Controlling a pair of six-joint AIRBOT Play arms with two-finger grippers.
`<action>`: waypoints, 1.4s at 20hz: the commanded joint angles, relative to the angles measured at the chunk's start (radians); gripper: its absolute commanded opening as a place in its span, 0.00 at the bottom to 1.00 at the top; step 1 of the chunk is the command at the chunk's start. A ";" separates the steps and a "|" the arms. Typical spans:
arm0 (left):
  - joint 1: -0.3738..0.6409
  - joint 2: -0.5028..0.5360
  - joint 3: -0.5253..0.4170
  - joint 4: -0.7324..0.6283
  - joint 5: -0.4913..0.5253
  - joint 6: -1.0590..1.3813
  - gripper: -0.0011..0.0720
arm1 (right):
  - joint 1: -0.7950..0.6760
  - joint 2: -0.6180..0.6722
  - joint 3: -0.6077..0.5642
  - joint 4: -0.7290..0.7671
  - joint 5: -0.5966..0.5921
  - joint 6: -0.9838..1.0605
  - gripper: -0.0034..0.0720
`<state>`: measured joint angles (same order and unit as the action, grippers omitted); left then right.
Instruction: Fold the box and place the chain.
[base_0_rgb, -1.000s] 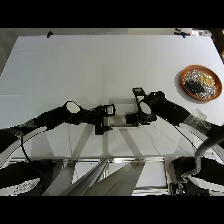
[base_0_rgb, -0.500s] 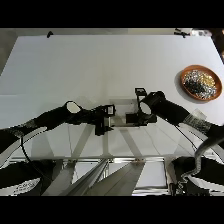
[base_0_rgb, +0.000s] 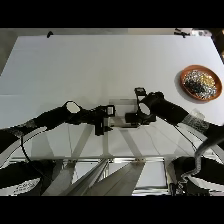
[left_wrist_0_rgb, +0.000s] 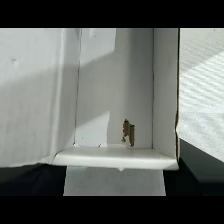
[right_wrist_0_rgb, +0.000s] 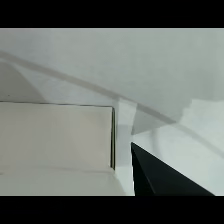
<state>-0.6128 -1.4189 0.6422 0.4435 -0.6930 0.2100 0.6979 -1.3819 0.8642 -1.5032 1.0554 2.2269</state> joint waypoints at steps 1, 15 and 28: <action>0.000 0.000 0.000 -0.001 0.001 0.000 0.52 | 0.001 -0.005 0.000 -0.002 -0.023 0.001 0.50; 0.000 0.000 0.000 -0.001 0.001 0.000 0.52 | 0.005 -0.035 -0.011 -0.012 0.007 -0.032 0.06; 0.000 0.000 0.000 -0.001 0.001 0.000 0.52 | 0.005 -0.020 -0.010 -0.012 0.024 -0.090 0.07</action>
<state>-0.6128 -1.4193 0.6422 0.4423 -0.6926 0.2092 0.7025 -1.4120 0.8528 -1.5120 1.0641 2.1536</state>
